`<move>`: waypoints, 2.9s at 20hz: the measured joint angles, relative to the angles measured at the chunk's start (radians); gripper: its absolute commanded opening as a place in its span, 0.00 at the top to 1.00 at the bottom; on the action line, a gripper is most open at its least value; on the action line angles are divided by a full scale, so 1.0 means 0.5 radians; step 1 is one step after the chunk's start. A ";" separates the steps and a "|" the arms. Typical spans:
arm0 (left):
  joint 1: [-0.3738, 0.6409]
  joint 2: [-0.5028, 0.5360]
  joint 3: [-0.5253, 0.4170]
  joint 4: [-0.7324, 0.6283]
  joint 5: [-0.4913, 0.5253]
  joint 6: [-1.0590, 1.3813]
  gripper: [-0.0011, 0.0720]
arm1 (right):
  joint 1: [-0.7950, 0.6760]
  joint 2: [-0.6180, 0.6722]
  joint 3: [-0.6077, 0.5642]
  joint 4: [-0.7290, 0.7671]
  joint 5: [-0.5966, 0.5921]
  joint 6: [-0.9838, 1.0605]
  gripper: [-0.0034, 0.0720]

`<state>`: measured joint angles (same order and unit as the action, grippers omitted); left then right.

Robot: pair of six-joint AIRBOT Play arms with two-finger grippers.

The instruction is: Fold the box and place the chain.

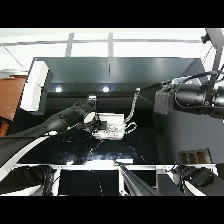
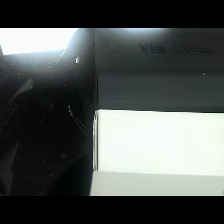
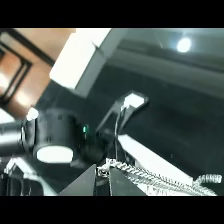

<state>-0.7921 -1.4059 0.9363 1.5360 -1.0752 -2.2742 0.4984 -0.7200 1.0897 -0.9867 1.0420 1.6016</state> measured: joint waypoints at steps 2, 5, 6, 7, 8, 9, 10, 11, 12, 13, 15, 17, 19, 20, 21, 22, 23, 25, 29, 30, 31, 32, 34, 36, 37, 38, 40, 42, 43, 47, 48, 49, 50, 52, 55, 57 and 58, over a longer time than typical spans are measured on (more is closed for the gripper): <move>0.000 0.000 0.000 0.001 0.000 0.000 0.94 | 0.034 0.010 -0.001 0.012 0.045 0.009 0.93; 0.000 0.000 0.000 0.002 0.000 0.000 0.94 | 0.095 0.006 -0.002 0.095 0.014 0.013 0.93; 0.000 0.000 0.000 0.002 0.000 0.000 0.94 | 0.112 -0.005 -0.002 0.134 -0.018 0.005 0.93; 0.000 0.000 0.000 0.003 0.001 -0.001 0.94 | 0.127 -0.024 -0.002 0.174 -0.057 -0.011 0.93; 0.000 0.000 0.000 0.004 0.000 -0.001 0.94 | 0.138 -0.048 -0.002 0.224 -0.088 -0.031 0.93; 0.000 0.000 0.000 0.006 0.001 0.000 0.94 | 0.146 -0.080 -0.002 0.265 -0.110 -0.057 0.93; 0.000 0.000 0.000 0.006 0.000 -0.001 0.94 | 0.151 -0.121 -0.002 0.307 -0.123 -0.081 0.93; 0.000 0.000 0.000 0.007 0.001 -0.001 0.94 | 0.156 -0.164 -0.002 0.336 -0.133 -0.102 0.93; 0.000 0.000 0.000 0.007 0.000 -0.001 0.94 | 0.159 -0.207 -0.002 0.351 -0.133 -0.115 0.93; 0.000 0.000 0.000 0.007 0.000 -0.001 0.94 | 0.160 -0.250 -0.002 0.365 -0.124 -0.126 0.93; 0.000 0.000 0.000 0.007 0.001 -0.001 0.94 | 0.163 -0.323 -0.005 0.379 -0.082 -0.140 0.93; 0.000 0.000 0.000 0.007 0.001 -0.001 0.94 | 0.164 -0.375 -0.037 0.375 -0.036 -0.147 0.93; 0.000 0.000 0.000 0.007 0.001 -0.001 0.94 | 0.166 -0.406 -0.108 0.369 -0.024 -0.149 0.93; 0.000 0.000 0.000 0.008 0.001 -0.001 0.94 | 0.166 -0.414 -0.159 0.367 -0.028 -0.149 0.93; 0.000 0.000 0.000 0.008 0.001 -0.001 0.94 | 0.166 -0.421 -0.215 0.365 -0.038 -0.148 0.93; 0.000 0.000 0.000 0.008 0.002 -0.001 0.94 | 0.166 -0.425 -0.269 0.365 -0.050 -0.147 0.93; 0.000 0.000 0.000 0.008 0.002 -0.001 0.94 | 0.166 -0.430 -0.330 0.363 -0.063 -0.146 0.72; 0.000 0.000 0.000 0.008 0.001 -0.001 0.94 | 0.162 -0.433 -0.426 0.348 -0.087 -0.137 0.10; 0.000 0.000 0.000 0.008 0.003 0.000 0.94 | 0.038 -0.428 -0.514 0.182 0.045 -0.172 0.07; 0.000 0.000 0.000 0.008 0.003 -0.001 0.94 | -0.008 -0.425 -0.524 0.087 0.117 -0.188 0.07; 0.000 0.000 0.000 0.008 0.004 -0.001 0.94 | -0.053 -0.424 -0.538 -0.037 0.183 -0.218 0.07; 0.000 0.000 0.000 0.008 0.005 -0.001 0.94 | -0.083 -0.424 -0.555 -0.161 0.238 -0.266 0.07; 0.000 0.000 0.000 0.008 0.009 -0.001 0.94 | -0.126 -0.424 -0.623 -0.391 0.276 -0.459 0.07; 0.000 0.000 0.000 0.008 0.014 -0.001 0.94 | -0.146 -0.427 -0.727 -0.508 0.204 -0.726 0.07; 0.000 0.000 0.000 0.008 0.018 -0.001 0.94 | -0.150 -0.430 -0.784 -0.520 0.135 -0.883 0.07; 0.000 0.000 0.000 0.008 0.019 0.000 0.94 | -0.152 -0.433 -0.845 -0.507 0.054 -1.072 0.07; 0.002 0.000 0.000 0.009 0.024 0.000 0.94 | -0.137 -0.442 -0.937 -0.359 -0.104 -1.447 0.08; 0.004 0.000 0.000 0.013 0.028 0.000 0.94 | -0.121 -0.482 -0.989 -0.150 -0.204 -1.809 0.13; 0.005 0.000 0.000 0.014 0.031 0.000 0.94 | -0.113 -0.517 -1.004 -0.062 -0.243 -1.975 0.13; 0.005 0.000 0.000 0.014 0.034 -0.001 0.94 | -0.072 -0.713 -1.035 0.179 -0.382 -2.513 0.12; 0.005 0.000 0.000 0.014 0.034 -0.001 0.94 | -0.056 -0.760 -1.037 0.211 -0.415 -2.602 0.12; 0.005 0.000 0.000 0.014 0.034 -0.001 0.94 | -0.040 -0.797 -1.039 0.238 -0.448 -2.665 0.12; 0.005 0.000 0.000 0.014 0.034 -0.001 0.94 | -0.024 -0.833 -1.043 0.258 -0.484 -2.718 0.12; 0.005 0.000 0.000 0.014 0.034 -0.001 0.94 | 0.016 -0.887 -1.044 0.292 -0.565 -2.783 0.12; 0.005 0.000 0.000 0.014 0.034 -0.001 0.94 | 0.086 -0.938 -1.045 0.321 -0.691 -2.833 0.12; 0.005 0.000 0.000 0.014 0.034 -0.001 0.94 | 0.124 -0.967 -1.045 0.332 -0.755 -2.847 0.12; 0.005 0.000 0.000 0.014 0.034 -0.001 0.94 | 0.138 -0.981 -1.045 0.337 -0.774 -2.854 0.12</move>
<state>-0.7898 -1.4059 0.9363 1.5433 -1.0584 -2.2745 0.5674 -1.2106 0.5671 -0.8181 0.6552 0.1745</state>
